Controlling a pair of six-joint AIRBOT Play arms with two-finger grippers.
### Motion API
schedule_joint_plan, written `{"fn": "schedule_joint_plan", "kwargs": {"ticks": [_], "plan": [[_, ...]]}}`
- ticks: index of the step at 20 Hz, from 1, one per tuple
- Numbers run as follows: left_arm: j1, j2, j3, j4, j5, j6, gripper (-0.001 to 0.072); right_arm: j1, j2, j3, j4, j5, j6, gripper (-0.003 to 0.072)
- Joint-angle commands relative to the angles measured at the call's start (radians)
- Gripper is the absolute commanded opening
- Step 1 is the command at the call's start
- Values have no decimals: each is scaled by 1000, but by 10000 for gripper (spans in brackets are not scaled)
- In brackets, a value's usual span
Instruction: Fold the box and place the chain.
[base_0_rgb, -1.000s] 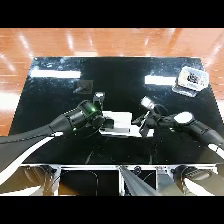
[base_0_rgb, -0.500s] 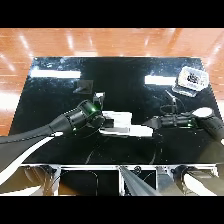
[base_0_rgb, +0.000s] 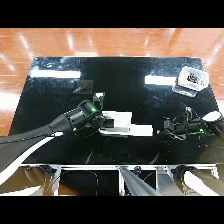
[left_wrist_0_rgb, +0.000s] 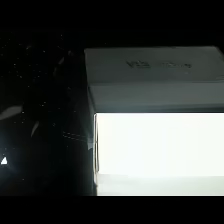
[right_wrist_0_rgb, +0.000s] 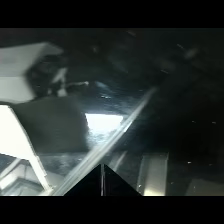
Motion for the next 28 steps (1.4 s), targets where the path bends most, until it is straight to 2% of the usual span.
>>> {"fn": "schedule_joint_plan", "kwargs": {"ticks": [1,5,8,9,10,11,15,19,28], "plan": [[0,0,1,0,-5,-1,21,63,-32,-15,34,-55,33,26],[0,0,1,0,-5,-1,21,178,-43,-14,181,-125,-28,27],[0,0,1,0,-5,-1,21,253,-43,-14,231,-147,-31,29],[0,0,1,0,-5,-1,21,268,-43,-14,239,-143,-32,120],[0,0,1,0,-4,0,21,276,-43,-13,241,-138,-33,521],[0,0,1,0,-3,0,21,275,-43,-11,247,-128,-52,622],[0,0,1,-2,-3,0,21,275,-43,-2,256,-118,-61,623],[-1,0,1,-3,-3,0,21,275,-43,7,364,-64,-118,624],[-1,0,1,-4,-3,0,21,280,-43,87,418,18,-117,624]]}}
